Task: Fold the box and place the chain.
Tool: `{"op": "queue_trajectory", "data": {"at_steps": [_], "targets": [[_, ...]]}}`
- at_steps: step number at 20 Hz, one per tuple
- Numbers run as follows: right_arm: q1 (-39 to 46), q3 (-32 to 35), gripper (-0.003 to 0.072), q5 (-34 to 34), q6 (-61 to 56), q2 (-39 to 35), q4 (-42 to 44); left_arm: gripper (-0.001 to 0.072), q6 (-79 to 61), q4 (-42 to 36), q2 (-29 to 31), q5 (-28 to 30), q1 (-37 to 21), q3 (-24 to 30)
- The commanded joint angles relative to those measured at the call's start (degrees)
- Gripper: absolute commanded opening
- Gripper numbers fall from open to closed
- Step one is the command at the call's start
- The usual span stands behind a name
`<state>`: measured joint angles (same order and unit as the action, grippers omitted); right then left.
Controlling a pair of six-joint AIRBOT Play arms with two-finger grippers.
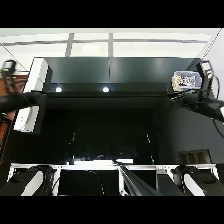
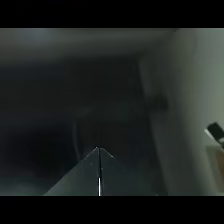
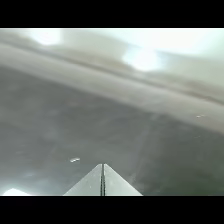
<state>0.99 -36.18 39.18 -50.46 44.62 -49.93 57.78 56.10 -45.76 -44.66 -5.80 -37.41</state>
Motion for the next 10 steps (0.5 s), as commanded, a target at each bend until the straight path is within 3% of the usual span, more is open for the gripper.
{"op": "queue_trajectory", "data": {"at_steps": [1,3,10], "targets": [[-2.6,6.8,0.0015,-16.7,4.9,2.0,-0.3,0.0027,-1.4,2.4,5.6,21.6,14.2,10.4],[-2.6,7.3,0.0015,-14.9,4.9,2.8,-2.1,0.0028,-1.4,2.3,4.8,24.0,16.9,11.7],[-2.6,7.3,0.0015,-12.4,4.9,2.8,-2.4,0.0028,-1.4,2.3,4.7,23.9,17.1,11.7]]}}
